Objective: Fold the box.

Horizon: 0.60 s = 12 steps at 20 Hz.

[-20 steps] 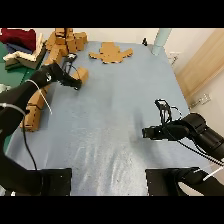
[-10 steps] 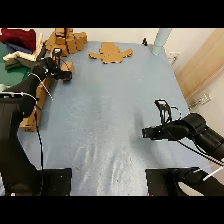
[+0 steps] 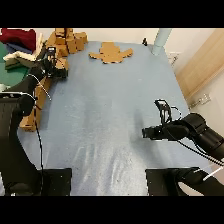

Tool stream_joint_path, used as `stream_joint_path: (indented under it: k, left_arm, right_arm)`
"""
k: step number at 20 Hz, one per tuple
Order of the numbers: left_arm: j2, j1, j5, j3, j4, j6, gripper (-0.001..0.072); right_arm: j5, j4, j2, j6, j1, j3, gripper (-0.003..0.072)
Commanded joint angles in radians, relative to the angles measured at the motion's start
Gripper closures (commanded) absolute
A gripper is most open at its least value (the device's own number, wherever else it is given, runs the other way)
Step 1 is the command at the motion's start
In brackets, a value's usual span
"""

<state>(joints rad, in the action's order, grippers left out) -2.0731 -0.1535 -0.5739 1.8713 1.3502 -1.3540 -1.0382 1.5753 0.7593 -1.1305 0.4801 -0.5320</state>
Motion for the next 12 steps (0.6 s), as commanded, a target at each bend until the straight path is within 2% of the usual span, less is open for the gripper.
stream_joint_path:
  k: [1,8,12]
  left_arm:
    - [-0.001,-0.003,0.037,0.002,0.0,0.003,0.0336]
    - [-0.001,-0.002,0.043,0.002,-0.005,0.003,0.0336]
    - [-0.001,-0.004,0.014,0.002,-0.011,0.003,0.0336]
  right_arm:
    - [0.0,0.0,0.001,0.0,0.0,-0.001,0.0681]
    - [0.0,0.0,0.001,0.0,0.0,-0.001,0.0681]
    - [0.0,0.0,0.001,0.0,0.0,-0.001,0.068]
